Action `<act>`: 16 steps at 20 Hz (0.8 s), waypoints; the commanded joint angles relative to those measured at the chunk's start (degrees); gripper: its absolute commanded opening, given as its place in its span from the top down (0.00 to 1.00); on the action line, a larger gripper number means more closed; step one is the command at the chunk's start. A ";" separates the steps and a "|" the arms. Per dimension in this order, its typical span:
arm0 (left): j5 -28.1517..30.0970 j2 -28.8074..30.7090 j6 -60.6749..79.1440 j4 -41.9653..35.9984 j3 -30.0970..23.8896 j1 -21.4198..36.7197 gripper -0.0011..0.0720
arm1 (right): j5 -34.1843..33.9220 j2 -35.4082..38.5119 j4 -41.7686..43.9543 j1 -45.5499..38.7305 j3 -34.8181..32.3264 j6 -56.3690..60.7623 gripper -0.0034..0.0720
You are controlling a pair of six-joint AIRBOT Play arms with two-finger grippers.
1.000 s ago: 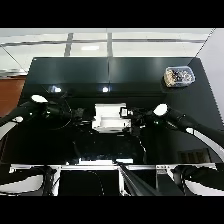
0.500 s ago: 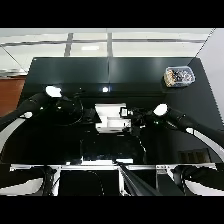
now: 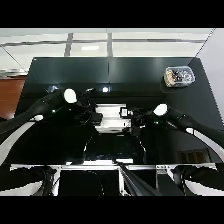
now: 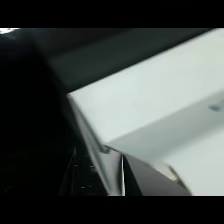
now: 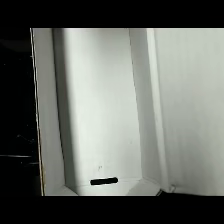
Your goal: Fold the box and place the chain.
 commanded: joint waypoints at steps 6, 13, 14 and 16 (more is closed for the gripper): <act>-2.97 -0.81 -26.82 20.76 5.38 -10.19 0.51 | -0.02 -0.04 0.02 0.02 0.04 0.00 0.75; -2.40 -4.52 -32.22 21.18 6.21 -13.00 0.51 | 0.00 -0.04 0.00 0.02 0.04 0.00 0.75; -2.21 -4.59 -32.30 21.00 6.21 -13.00 0.51 | 0.00 -0.04 0.00 0.02 0.04 0.00 0.75; -2.27 -4.59 -33.07 20.92 6.23 -13.00 0.73 | 0.00 -0.04 0.00 0.02 0.04 0.00 0.75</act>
